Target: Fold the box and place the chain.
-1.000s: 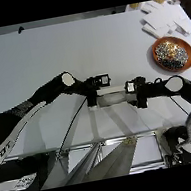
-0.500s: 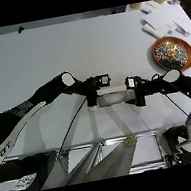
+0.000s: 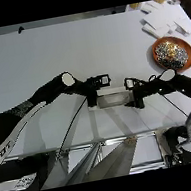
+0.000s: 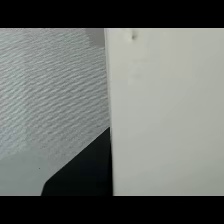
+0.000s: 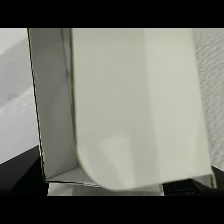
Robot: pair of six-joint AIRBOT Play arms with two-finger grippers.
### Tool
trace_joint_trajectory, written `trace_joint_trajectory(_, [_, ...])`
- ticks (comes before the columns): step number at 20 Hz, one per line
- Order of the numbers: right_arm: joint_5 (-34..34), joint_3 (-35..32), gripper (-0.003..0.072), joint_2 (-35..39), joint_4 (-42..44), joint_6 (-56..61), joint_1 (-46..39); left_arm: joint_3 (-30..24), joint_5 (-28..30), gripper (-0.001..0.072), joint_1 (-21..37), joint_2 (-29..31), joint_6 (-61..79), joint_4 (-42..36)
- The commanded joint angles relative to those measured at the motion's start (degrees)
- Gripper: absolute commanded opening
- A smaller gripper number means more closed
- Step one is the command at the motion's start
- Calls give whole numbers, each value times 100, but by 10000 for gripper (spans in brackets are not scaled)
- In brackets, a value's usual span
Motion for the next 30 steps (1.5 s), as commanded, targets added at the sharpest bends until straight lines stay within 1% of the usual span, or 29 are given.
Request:
trace_joint_trajectory(1, [52, -127, 672, -24, -9, -11, -2, 0, 2, 10, -2, -4, -7, 0])
trace_joint_trajectory(4, [-125, -179, 672, -24, 70, -13, -2, 0, 2, 10, -2, -4, -7, -2])
trace_joint_trajectory(9, [-188, -179, 669, -116, 540, -315, -2, 0, 2, 10, -2, -4, -7, 0])
trace_joint_trajectory(10, [-190, -179, 651, -190, 557, -317, -2, 0, 2, 10, -2, -2, -7, -2])
trace_joint_trajectory(14, [-195, -179, 632, -354, 581, -533, -2, 0, 2, 10, -2, -4, -7, 0])
trace_joint_trajectory(15, [-195, -179, 593, -354, 577, -573, -2, 0, 4, 10, -2, -4, -7, 0])
trace_joint_trajectory(18, [-232, -179, 509, -396, 573, -573, -2, 0, 2, 10, -2, -4, -7, 0])
trace_joint_trajectory(22, [-232, -179, 284, -422, 568, -570, -2, 0, 4, 10, -2, -4, -7, 0])
trace_joint_trajectory(23, [-232, -179, 259, -422, 568, -570, -2, 0, 4, 10, -2, -4, -7, 0])
trace_joint_trajectory(30, [-234, -179, 256, -420, 570, -568, -2, 0, 2, 10, -2, -4, -7, -2])
